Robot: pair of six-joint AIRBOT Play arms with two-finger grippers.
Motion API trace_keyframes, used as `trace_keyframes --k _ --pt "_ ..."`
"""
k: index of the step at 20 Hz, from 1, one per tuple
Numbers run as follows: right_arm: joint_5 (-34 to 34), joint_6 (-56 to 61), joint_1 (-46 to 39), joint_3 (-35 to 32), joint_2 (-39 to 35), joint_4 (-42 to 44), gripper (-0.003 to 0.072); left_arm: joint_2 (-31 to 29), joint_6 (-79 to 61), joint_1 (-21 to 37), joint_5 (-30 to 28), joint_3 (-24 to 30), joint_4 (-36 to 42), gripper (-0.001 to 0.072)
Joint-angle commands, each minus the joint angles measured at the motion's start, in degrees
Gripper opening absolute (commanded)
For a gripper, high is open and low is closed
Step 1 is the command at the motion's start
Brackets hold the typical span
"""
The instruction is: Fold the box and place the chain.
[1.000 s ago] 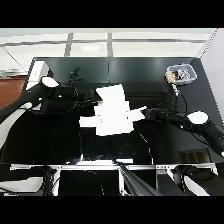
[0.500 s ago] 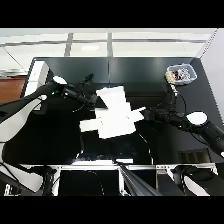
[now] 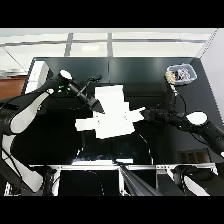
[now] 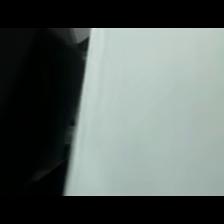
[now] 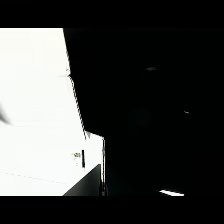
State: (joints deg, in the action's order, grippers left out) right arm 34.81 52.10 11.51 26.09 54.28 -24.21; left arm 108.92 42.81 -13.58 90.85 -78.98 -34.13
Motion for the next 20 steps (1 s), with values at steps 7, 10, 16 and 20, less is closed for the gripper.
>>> trace_keyframes --k 7,10,16,20 --pt "0.07 0.00 -0.76 0.15 -0.11 -0.02 0.0450 0.15 -0.13 0.52 1.36 -0.85 0.26 0.0028" --pt "8.74 0.00 -6.47 3.65 -0.59 -3.63 0.0553 -1.09 1.22 0.09 1.14 -0.79 0.22 0.0026" --pt "26.93 0.02 -19.76 15.74 -0.70 -20.46 0.0552 -13.46 -6.51 -5.11 -9.62 7.89 1.25 0.0026" --pt "26.88 0.00 -23.19 16.15 -0.68 -20.92 0.0552 -18.58 -13.07 -8.52 -18.08 16.35 0.39 0.0026"
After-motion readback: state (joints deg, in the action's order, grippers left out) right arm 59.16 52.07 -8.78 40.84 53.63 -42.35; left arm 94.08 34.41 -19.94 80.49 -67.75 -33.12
